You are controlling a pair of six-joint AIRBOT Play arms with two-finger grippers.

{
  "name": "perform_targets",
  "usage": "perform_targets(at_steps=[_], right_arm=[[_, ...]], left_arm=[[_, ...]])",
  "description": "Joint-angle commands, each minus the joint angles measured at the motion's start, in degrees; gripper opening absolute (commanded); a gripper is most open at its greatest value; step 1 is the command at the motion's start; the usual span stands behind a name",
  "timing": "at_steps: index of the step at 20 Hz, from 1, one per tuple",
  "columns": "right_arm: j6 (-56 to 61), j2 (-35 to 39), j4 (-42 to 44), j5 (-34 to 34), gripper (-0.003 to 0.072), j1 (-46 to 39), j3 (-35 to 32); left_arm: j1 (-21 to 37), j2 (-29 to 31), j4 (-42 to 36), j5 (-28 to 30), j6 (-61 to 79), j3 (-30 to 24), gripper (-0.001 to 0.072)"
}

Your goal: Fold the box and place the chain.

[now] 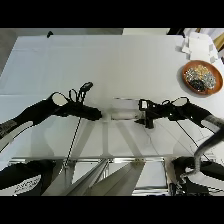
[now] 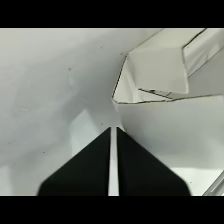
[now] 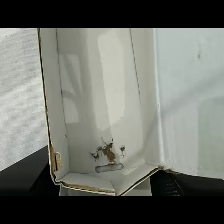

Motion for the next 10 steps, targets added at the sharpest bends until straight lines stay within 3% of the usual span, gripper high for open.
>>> perform_targets(at_steps=[1,10], right_arm=[[0.02,0.02,0.02,0.00,0.0392,0.04,0.00],[0.02,0.02,0.02,0.00,0.0392,0.04,0.00]], left_arm=[[-1.01,0.83,-1.75,0.50,0.39,0.28,0.0156],[-2.19,0.94,-3.13,0.04,0.37,2.10,0.0156]])
